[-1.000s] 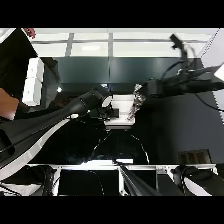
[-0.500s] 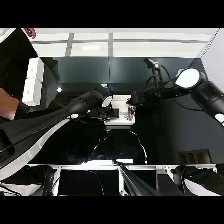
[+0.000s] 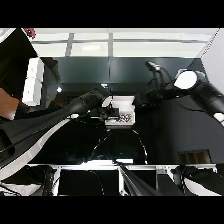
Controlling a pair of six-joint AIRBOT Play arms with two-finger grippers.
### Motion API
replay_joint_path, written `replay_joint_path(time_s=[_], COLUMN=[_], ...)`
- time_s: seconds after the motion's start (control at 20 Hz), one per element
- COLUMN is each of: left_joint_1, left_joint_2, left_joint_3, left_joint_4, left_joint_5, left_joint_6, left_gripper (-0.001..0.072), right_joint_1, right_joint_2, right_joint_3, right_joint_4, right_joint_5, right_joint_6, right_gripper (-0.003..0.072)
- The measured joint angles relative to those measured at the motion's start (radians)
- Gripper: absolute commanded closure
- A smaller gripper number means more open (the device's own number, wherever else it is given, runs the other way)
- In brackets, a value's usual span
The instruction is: Fold the box and place the chain.
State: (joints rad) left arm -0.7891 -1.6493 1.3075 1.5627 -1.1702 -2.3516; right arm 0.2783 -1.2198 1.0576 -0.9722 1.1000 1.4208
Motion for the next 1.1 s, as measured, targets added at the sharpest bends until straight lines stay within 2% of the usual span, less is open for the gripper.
replay_joint_path(time_s=[0.25, 0.6, 0.65, 0.7, 0.75, 0.9, 1.1], left_joint_1=[0.000, 0.000, -0.001, -0.001, -0.001, -0.001, 0.001], left_joint_2=[-0.001, -0.001, -0.001, -0.001, 0.001, 0.033, 0.163], left_joint_3=[0.000, 0.000, 0.000, 0.001, 0.005, 0.023, 0.011], left_joint_4=[0.000, -0.008, -0.008, -0.010, -0.011, 0.013, 0.108], left_joint_5=[-0.008, -0.013, -0.016, -0.015, -0.016, -0.022, -0.081], left_joint_6=[0.000, -0.018, -0.029, -0.039, -0.049, -0.046, 0.097], left_gripper=[0.0684, 0.0667, 0.0466, 0.0221, 0.0137, 0.0136, 0.0135], right_joint_1=[-0.196, -0.263, -0.266, -0.267, -0.268, -0.270, -0.271], right_joint_2=[0.113, 0.180, 0.183, 0.185, 0.186, 0.188, 0.189], right_joint_3=[-0.049, -0.145, -0.150, -0.153, -0.155, -0.159, -0.160], right_joint_4=[-0.142, -0.174, -0.174, -0.174, -0.177, -0.177, -0.177], right_joint_5=[0.079, 0.104, 0.106, 0.106, 0.107, 0.105, 0.095], right_joint_6=[0.007, -0.018, -0.019, -0.021, -0.022, -0.023, -0.023], right_gripper=[0.0400, 0.0400, 0.0400, 0.0401, 0.0400, 0.0400, 0.0400])
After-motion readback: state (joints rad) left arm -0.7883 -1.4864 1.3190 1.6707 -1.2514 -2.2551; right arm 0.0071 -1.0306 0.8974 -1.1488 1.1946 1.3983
